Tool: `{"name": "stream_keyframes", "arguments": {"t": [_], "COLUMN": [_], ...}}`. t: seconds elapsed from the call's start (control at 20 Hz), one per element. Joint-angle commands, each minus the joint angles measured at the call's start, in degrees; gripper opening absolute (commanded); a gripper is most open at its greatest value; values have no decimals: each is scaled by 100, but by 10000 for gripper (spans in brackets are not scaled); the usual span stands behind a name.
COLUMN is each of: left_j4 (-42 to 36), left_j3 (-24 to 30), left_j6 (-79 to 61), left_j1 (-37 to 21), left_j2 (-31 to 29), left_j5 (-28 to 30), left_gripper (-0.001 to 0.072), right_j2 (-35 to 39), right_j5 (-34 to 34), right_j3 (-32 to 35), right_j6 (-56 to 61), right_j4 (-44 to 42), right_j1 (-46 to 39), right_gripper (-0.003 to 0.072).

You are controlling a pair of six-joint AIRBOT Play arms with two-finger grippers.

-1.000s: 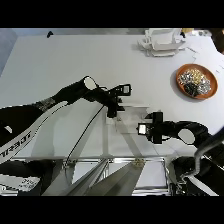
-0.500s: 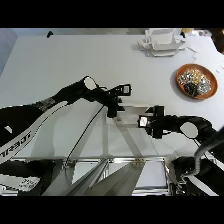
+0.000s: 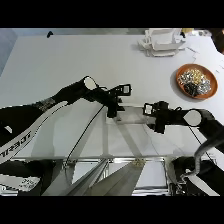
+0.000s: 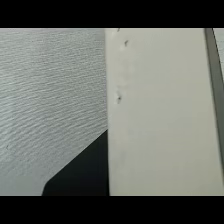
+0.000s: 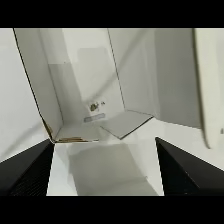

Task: Fold the box and place the chain.

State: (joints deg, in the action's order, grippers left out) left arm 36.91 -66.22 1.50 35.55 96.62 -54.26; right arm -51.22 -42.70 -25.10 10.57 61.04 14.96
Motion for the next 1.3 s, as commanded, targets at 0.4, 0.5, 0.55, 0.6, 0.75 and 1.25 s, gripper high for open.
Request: {"name": "stream_keyframes", "arguments": {"t": [0.4, 0.5, 0.55, 0.6, 0.75, 1.25], "left_j4": [0, 0, 0, 0, 0, 0], "left_j3": [2, 2, 2, 2, 2, 2], "left_j6": [0, 0, 0, 0, 0, 0], "left_j1": [2, 2, 2, 2, 2, 2], "left_j2": [-4, -4, -4, -4, -4, -4], "left_j5": [0, 0, 0, 0, 0, 0], "left_gripper": [11, 11, 11, 11, 11, 11], "right_j2": [-986, -1176, -1252, -1322, -1521, -2264], "right_j5": [-444, -428, -428, -426, -461, -975], "right_j3": [-13, -13, -15, -17, -153, -511], "right_j6": [-2214, -2570, -2691, -2800, -2905, -3379], "right_j4": [-1637, -1794, -1869, -1963, -2041, -2350], "right_j1": [-905, -938, -938, -938, -938, -938], "right_gripper": [684, 684, 684, 684, 684, 675]}}
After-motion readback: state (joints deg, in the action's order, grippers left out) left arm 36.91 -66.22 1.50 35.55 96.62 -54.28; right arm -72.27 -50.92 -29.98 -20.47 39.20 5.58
